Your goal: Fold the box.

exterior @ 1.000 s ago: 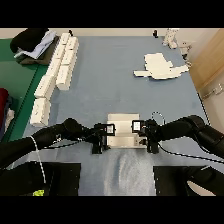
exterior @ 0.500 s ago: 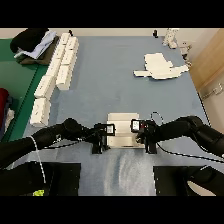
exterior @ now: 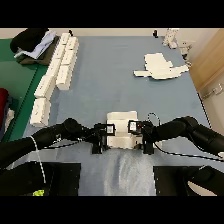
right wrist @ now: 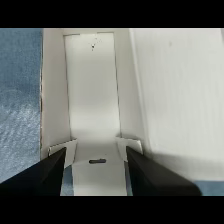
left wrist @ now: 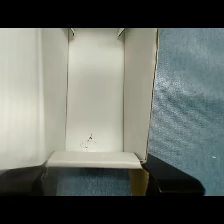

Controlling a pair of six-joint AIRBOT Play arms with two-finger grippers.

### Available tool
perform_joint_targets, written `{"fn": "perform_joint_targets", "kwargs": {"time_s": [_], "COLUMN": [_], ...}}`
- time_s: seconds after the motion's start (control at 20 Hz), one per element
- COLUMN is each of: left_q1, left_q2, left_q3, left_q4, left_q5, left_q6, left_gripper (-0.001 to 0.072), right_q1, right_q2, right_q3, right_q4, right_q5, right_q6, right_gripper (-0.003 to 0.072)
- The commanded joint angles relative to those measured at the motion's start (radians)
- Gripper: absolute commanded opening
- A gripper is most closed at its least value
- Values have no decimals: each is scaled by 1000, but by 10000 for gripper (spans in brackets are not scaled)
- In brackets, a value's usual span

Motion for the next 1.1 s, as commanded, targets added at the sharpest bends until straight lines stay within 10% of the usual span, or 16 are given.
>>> {"fn": "perform_joint_targets", "kwargs": {"time_s": [0.0,0.3,0.55,0.85,1.05], "left_q1": [0,0,0,0,0], "left_q2": [0,0,0,0,0], "left_q3": [0,0,0,0,0], "left_q4": [-1,-1,-1,-1,-1], "left_q5": [0,0,0,0,0], "left_q6": [0,0,-1,0,-1], "left_gripper": [455,455,455,455,455], "right_q1": [2,2,1,-80,-352], "right_q2": [-2,1,46,120,73], "right_q3": [-1,-1,50,118,117], "right_q4": [4,-15,-228,-693,-659], "right_q5": [-1,-13,-85,-183,-298], "right_q6": [3,7,394,1019,1273], "right_gripper": [605,573,3,2,2]}}
